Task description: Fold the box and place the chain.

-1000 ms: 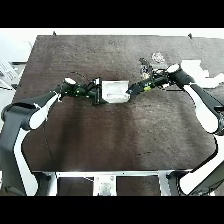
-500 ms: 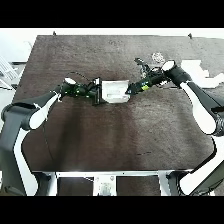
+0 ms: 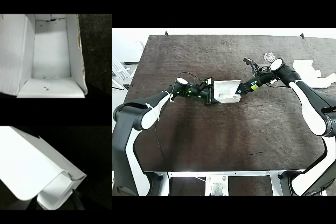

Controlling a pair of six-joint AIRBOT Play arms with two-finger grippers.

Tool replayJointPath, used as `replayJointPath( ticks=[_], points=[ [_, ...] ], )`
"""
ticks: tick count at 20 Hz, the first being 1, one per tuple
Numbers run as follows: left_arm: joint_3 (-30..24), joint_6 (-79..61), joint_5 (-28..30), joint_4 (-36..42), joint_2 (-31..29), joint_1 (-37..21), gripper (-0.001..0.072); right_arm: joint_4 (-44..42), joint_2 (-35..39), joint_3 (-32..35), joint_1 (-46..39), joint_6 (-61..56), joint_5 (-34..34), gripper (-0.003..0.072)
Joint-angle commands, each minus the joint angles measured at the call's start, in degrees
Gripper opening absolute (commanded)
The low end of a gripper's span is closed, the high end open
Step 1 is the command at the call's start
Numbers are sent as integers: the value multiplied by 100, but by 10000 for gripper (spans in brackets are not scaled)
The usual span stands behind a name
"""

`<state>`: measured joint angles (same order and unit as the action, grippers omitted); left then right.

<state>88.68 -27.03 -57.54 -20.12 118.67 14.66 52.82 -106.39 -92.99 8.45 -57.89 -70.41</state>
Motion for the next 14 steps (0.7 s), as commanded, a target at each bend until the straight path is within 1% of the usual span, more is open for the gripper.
replayJointPath(
  ticks=[1, 7, 12, 14],
  points=[
    [4, -2, 2, -2, 2, 0, 351, 151, 4, -26, 118, -184, 52, 522],
    [4, -2, 2, -2, 2, 0, 351, 662, 4, -33, 262, -815, 249, 518],
    [4, -2, 2, -2, 2, 0, 351, 1425, 0, -236, 492, -1340, 380, 513],
    [4, -2, 2, -2, 2, 0, 351, 1530, -7, -295, 551, -1493, 402, 511]
  ],
)
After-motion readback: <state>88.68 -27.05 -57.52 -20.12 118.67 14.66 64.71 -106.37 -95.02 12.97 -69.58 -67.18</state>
